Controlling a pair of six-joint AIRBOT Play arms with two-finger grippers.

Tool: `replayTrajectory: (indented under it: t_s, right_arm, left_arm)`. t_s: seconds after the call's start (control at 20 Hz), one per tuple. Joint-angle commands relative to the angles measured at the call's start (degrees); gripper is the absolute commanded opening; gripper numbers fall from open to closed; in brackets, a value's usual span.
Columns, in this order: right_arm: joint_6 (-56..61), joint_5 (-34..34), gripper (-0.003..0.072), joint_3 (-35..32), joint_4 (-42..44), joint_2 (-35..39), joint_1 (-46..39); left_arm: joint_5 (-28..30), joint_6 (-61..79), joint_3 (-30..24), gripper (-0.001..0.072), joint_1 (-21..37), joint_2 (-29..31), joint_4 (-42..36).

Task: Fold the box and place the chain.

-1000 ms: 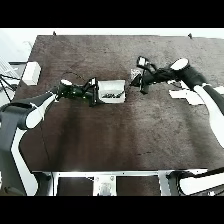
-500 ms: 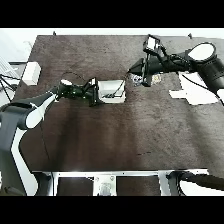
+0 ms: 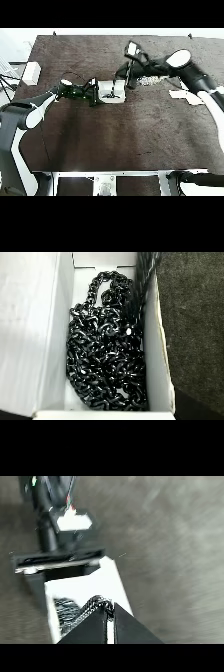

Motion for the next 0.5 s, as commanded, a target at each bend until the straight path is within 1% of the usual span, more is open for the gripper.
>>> replayTrajectory:
  t_s: [0.0,0.05,0.15,0.25,0.35,0.4,0.45]
  right_arm:
    - [0.22,-2.21,0.0006,-2.82,4.72,-9.01,0.42]
    - [-0.13,-2.12,0.0006,-3.02,5.01,-12.79,0.42]
    - [-0.11,-2.19,0.0007,-2.99,5.05,-17.77,0.48]
    - [-0.13,-3.23,0.0008,-2.99,5.03,-18.93,0.46]
    - [-0.09,-4.09,0.0009,-2.12,5.03,-18.47,-0.07]
    - [0.87,-4.11,0.0116,-1.53,5.01,-17.68,-0.22]
    - [2.51,-4.11,0.039,-1.01,5.03,-16.55,-0.5]
  left_arm:
    - [0.02,0.02,-0.02,0.028,0.0,0.02,0.0]
    - [0.02,0.02,-0.02,0.028,0.0,0.02,0.0]
    - [0.0,0.02,-0.02,0.028,0.0,0.02,0.0]
    - [0.04,0.02,-0.02,0.028,0.0,0.02,0.0]
    - [0.04,0.02,-0.02,0.028,0.0,0.02,0.0]
    - [-0.02,0.02,-0.02,0.028,0.0,0.02,0.0]
    - [0.0,0.02,-0.02,0.028,0.0,0.02,0.0]
